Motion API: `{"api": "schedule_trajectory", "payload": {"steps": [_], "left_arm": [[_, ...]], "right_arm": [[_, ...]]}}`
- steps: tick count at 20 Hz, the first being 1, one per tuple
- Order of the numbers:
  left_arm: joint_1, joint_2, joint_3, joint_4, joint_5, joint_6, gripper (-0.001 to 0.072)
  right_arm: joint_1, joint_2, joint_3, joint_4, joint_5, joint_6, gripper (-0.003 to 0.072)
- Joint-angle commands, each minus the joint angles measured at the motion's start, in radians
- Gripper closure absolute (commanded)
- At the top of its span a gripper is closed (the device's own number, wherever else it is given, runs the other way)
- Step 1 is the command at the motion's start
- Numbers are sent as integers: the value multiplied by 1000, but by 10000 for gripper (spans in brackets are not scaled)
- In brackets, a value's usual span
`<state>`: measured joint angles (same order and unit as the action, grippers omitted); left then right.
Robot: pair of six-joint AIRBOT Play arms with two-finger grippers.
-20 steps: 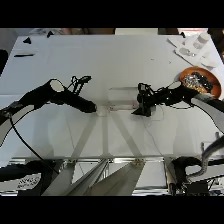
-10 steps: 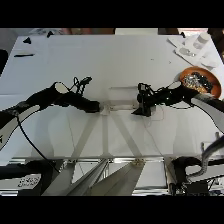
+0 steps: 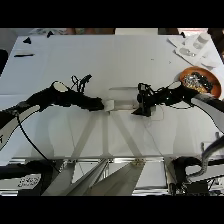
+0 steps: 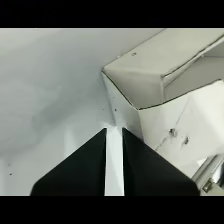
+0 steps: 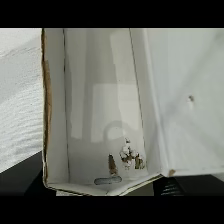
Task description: Fold the box and place the chain.
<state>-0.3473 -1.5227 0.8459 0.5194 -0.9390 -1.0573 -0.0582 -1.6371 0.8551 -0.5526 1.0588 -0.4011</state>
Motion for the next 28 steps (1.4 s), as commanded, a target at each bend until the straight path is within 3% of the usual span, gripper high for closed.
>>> {"api": "schedule_trajectory", "payload": {"steps": [1, 4, 6, 28], "left_arm": [[6, -1, 0, -90, -37, 43, 532], [12, -1, 0, -123, -40, 48, 532], [10, -1, 0, -124, -37, 48, 483], [3, 28, 0, -133, -21, 89, 497]], "right_arm": [[0, 0, 0, 0, 0, 0, 170], [0, 0, 0, 0, 0, 0, 170], [0, 0, 0, 0, 0, 0, 170], [0, 0, 0, 0, 0, 0, 170]]}}
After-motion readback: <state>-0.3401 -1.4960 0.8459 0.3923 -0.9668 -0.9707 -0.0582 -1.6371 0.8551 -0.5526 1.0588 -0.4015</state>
